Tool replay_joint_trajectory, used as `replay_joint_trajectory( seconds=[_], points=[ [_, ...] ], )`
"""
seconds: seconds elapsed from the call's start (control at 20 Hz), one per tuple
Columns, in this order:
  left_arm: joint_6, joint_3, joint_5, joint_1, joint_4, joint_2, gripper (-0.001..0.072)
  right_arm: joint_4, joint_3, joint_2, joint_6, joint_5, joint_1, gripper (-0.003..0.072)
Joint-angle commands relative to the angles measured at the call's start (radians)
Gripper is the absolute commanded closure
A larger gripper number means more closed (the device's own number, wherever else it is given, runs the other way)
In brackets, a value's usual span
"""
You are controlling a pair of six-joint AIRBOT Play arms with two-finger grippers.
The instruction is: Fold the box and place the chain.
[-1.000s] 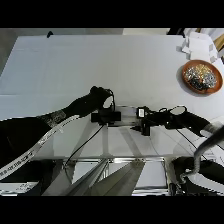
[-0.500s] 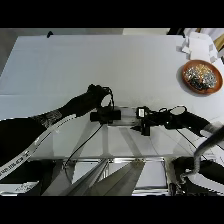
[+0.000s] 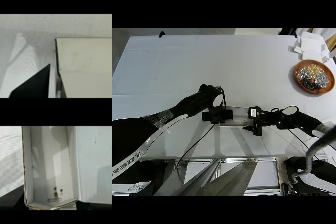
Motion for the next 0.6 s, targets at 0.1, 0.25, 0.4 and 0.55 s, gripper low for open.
replay_joint_trajectory(
  seconds=[0.1, 0.25, 0.4, 0.55],
  points=[
    [0.160, 0.001, -0.011, 0.000, 0.002, 0.011, 0.0479, 0.000, 0.000, 0.001, 0.000, 0.002, 0.000, 0.0360],
    [0.290, 0.001, -0.013, 0.006, 0.021, 0.045, 0.0478, 0.000, 0.000, 0.001, 0.000, 0.002, 0.000, 0.0360],
    [0.417, 0.001, -0.031, 0.031, 0.022, 0.100, 0.0418, 0.000, 0.000, 0.001, 0.000, 0.002, 0.000, 0.0360],
    [0.599, 0.001, -0.118, 0.066, 0.049, 0.170, 0.0416, 0.000, 0.000, 0.001, 0.000, 0.002, 0.000, 0.0360]
  ],
)
